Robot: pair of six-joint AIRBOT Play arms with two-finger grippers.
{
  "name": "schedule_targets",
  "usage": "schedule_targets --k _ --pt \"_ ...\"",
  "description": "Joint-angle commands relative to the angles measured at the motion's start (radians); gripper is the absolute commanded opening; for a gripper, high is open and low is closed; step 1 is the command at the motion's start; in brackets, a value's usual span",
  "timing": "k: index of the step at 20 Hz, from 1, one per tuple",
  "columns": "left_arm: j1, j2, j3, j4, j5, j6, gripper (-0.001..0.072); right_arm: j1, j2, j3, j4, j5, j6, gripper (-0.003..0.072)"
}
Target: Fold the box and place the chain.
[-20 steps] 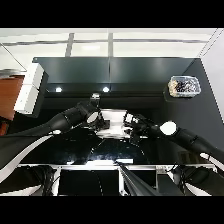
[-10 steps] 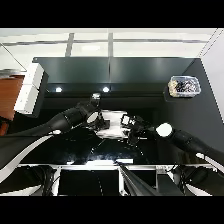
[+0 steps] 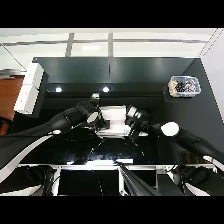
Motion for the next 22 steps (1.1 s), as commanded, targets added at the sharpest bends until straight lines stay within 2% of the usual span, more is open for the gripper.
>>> schedule_targets --k 1,5,7,9,12,15,20,22 --pt "0.000 0.000 0.000 0.004 -0.002 0.005 0.0028 -0.167 0.097 0.001 -0.082 0.109 0.426 0.0022" --pt "0.000 0.000 0.000 0.004 0.001 0.005 0.0028 -0.494 0.210 0.001 -0.317 0.444 1.001 0.0022" --pt "0.000 0.000 0.000 0.004 0.005 0.005 0.0028 -0.647 0.216 -0.003 -0.385 0.641 1.172 0.0022" --pt "0.000 0.000 0.000 0.003 0.005 0.005 0.0028 -0.718 0.216 -0.036 -0.400 0.727 1.233 0.0022" --pt "0.000 0.000 0.000 0.003 0.003 0.005 0.0027 -0.709 0.182 -0.120 -0.376 0.694 1.322 0.0022" --pt "0.000 0.000 0.000 0.004 0.002 0.006 0.0028 -0.665 0.082 -0.159 -0.302 0.649 1.307 0.0022" --pt "0.000 0.000 0.000 0.004 0.003 0.006 0.0028 -0.506 -0.136 -0.155 0.050 0.582 1.059 0.0023" --pt "0.000 0.000 0.000 0.004 0.002 0.006 0.0027 -0.444 -0.184 -0.128 0.117 0.580 0.998 0.0026"
